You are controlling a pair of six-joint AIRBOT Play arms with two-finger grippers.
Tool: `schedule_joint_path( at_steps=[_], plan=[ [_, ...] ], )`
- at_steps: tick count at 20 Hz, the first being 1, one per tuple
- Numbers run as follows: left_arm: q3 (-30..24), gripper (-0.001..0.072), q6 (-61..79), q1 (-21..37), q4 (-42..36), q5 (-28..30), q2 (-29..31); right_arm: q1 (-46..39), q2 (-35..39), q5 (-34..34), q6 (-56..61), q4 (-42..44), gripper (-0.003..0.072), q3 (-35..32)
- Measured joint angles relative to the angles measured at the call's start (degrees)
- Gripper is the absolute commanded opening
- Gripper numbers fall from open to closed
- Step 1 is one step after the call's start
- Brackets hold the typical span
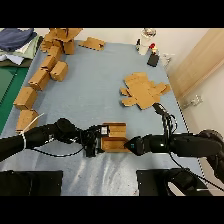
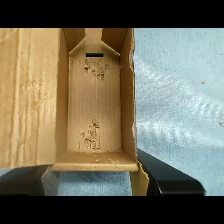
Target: Fold the box.
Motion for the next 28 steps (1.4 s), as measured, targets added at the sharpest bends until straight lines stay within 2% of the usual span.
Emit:
schedule_joint_path(
  at_steps=[4, 9, 12, 21, 28],
  plan=[
    [0.0, 0.0467, -4.3, 0.0, 2.0, -0.6, 1.4, 0.0, 0.0, 0.2, 4.0, 0.9, 0.0519, 0.0],
    [0.0, 0.0467, -19.5, 0.1, 15.9, -2.3, 5.1, 0.0, 0.0, 0.5, 6.1, 1.2, 0.0519, 0.0],
    [-0.1, 0.0467, -24.5, 0.1, 20.8, -4.9, 6.0, 0.0, 0.0, 1.1, 6.4, 1.3, 0.0519, 0.0],
    [-0.4, 0.0466, -21.3, 0.0, 19.8, -4.9, 6.3, 0.0, 0.0, 3.8, 6.6, 1.1, 0.0519, 0.0],
    [-0.4, 0.0467, -20.3, 0.0, 19.3, -0.3, 6.3, 0.0, 0.0, 5.7, 6.6, 1.1, 0.0519, 0.0]
  ],
)
